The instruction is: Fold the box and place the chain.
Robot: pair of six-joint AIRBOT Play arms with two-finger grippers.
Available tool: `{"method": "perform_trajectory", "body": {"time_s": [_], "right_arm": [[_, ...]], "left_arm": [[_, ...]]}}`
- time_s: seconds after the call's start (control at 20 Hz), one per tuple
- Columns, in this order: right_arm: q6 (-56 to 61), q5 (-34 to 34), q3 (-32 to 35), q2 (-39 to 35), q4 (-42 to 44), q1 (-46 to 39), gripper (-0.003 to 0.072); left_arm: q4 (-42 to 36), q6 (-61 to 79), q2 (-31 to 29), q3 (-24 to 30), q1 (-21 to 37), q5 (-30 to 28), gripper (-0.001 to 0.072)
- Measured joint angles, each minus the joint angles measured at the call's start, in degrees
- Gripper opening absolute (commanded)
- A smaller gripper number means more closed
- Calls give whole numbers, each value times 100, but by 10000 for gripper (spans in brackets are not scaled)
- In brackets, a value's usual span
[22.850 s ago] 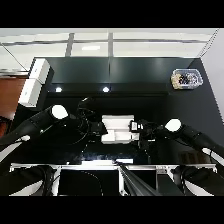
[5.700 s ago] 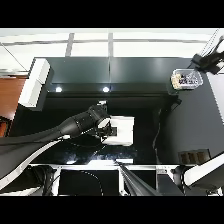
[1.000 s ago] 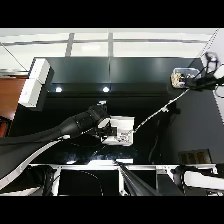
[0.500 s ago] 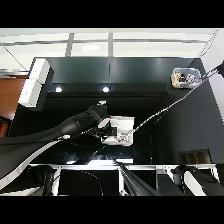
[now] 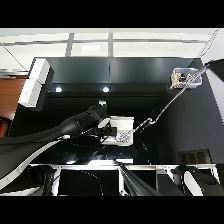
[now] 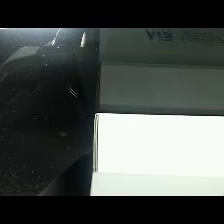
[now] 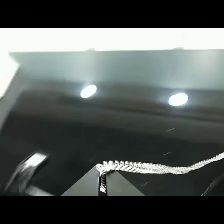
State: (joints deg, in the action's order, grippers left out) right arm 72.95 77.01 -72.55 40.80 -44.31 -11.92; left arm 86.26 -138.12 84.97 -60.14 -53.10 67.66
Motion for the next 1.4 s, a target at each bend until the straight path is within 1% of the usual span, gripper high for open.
{"method": "perform_trajectory", "body": {"time_s": [0.15, 0.3, 0.35, 0.5, 0.65, 0.9, 1.0, 1.1, 1.25, 1.3, 1.35, 1.4], "right_arm": [[-81, 564, 258, -17, 22, 442, 9], [-114, 737, 841, -22, -2, 1056, 9], [-116, 667, 1102, -22, -7, 1287, 9], [-116, 133, 1808, -20, 52, 1915, 9], [-120, -444, 2304, 39, 291, 2455, 9], [-299, -1215, 2564, 345, 994, 3154, 9], [-378, -1410, 2594, 522, 1193, 3366, 10], [-417, -1541, 2636, 732, 1196, 3550, 10], [-417, -1735, 2778, 1069, 927, 3729, 18], [-409, -1786, 2852, 1180, 846, 3762, 102], [-393, -1825, 2916, 1261, 791, 3779, 353], [-378, -1838, 2962, 1316, 734, 3773, 532]], "left_arm": [[0, 2, 0, 0, 0, 13, 32], [2, 13, 0, 0, 0, 24, 32], [2, 13, 0, -2, 0, 24, 32], [2, 13, 0, -2, 0, 26, 32], [2, 13, 0, -2, 0, 31, 32], [4, 13, 0, 0, 0, 35, 32], [7, 13, 0, 0, 0, 35, 32], [7, 11, 0, -2, 0, 37, 32], [7, 11, 0, -2, 0, 37, 32], [7, 11, 0, 0, 0, 37, 32], [7, 11, 0, 0, 0, 39, 32], [7, 11, 0, 0, 0, 39, 32]]}}
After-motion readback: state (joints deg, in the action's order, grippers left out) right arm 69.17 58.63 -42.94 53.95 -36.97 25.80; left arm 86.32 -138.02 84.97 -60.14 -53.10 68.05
